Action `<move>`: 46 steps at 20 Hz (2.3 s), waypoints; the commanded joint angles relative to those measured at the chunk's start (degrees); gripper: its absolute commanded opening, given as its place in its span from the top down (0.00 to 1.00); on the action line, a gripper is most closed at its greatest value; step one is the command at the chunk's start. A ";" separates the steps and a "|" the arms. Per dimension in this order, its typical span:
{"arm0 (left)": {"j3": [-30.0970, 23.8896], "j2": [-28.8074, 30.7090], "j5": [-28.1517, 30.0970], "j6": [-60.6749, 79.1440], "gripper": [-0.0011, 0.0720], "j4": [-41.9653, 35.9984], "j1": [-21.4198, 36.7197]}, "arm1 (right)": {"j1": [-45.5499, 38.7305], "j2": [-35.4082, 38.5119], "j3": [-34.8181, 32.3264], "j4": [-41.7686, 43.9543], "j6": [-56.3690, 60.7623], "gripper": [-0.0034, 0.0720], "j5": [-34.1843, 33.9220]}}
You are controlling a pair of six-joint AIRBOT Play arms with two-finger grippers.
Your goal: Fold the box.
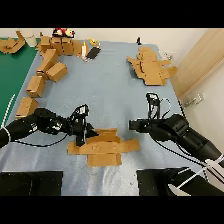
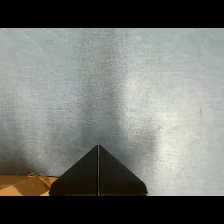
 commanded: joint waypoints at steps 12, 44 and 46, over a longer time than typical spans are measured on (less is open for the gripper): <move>-1.20 -0.02 -0.11 -2.71 0.97 1.64 -2.08 | 0.04 0.04 0.04 0.00 -0.15 0.95 1.60; -1.14 0.00 0.96 -4.11 0.97 2.03 -2.08 | 53.35 0.48 -8.28 -14.25 -18.71 0.41 -1.53; -1.14 0.00 0.96 -4.13 0.97 2.03 -2.08 | 53.35 0.46 -8.28 -14.21 -18.69 0.41 -1.55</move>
